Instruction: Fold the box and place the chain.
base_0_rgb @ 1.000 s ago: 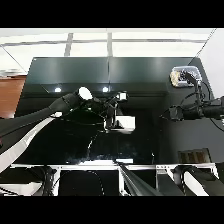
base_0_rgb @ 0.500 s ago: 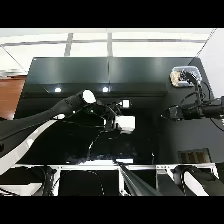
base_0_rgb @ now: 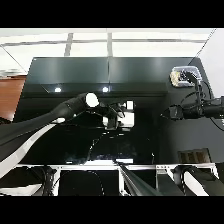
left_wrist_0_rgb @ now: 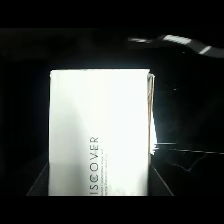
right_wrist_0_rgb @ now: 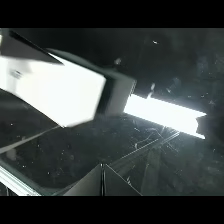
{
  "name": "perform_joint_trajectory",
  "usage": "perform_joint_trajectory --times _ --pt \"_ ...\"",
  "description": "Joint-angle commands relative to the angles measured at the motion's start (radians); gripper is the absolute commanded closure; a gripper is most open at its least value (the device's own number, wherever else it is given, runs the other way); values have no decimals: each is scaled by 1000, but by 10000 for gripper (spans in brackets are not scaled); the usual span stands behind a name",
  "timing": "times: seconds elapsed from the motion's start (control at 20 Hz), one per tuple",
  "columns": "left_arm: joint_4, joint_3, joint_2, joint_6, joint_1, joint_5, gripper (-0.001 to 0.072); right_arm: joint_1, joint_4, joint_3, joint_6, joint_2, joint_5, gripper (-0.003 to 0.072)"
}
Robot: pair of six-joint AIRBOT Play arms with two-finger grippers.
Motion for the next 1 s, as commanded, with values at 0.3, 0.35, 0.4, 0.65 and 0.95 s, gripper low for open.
perform_joint_trajectory --times 0.3,0.35,0.4,0.65,0.95 --pt "371 26 139 -736 680 36 426 0 5 0 19 0 -10 671" --pt "371 47 128 -816 764 54 426 0 15 0 25 0 -10 671" --pt "371 80 108 -869 841 69 426 0 29 0 25 0 -10 671" --pt "373 379 -133 -889 986 47 416 1 77 0 24 0 -82 671" --pt "381 641 -420 -889 975 51 415 1 93 0 24 0 -158 671"
